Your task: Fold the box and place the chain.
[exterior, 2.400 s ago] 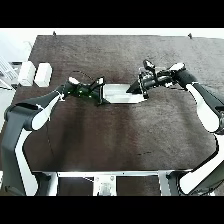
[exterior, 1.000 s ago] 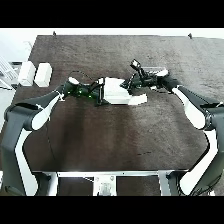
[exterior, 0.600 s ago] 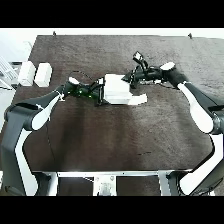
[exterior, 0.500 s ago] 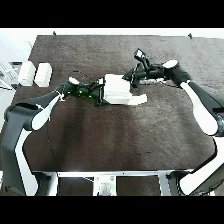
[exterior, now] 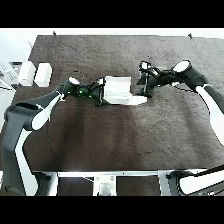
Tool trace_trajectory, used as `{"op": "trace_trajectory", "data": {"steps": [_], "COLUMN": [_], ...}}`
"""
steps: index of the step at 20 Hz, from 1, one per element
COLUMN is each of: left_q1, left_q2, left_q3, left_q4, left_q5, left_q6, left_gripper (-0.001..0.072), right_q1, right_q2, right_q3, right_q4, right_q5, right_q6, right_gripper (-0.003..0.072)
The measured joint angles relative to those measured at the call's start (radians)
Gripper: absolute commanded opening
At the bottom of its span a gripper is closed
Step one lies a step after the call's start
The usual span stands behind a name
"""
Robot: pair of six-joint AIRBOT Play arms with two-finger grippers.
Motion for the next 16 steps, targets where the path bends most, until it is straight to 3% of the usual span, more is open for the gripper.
{"op": "trace_trajectory", "data": {"steps": [7, 12, 16], "left_q1": [0.001, 0.001, 0.001], "left_q2": [-0.015, -0.018, -0.018], "left_q3": [0.000, 0.000, 0.000], "left_q4": [-0.017, -0.021, -0.022], "left_q5": [0.000, 0.003, 0.005], "left_q6": [-0.003, -0.008, -0.008], "left_gripper": [0.0426, 0.0426, 0.0426], "right_q1": [-0.005, -0.001, 0.015], "right_q2": [-0.015, -0.043, -0.069], "right_q3": [-0.062, -0.072, -0.074], "right_q4": [-0.027, 0.037, 0.071], "right_q5": [0.003, -0.003, -0.011], "right_q6": [-0.064, -0.124, -0.160], "right_gripper": [0.0608, 0.0602, 0.0393]}}
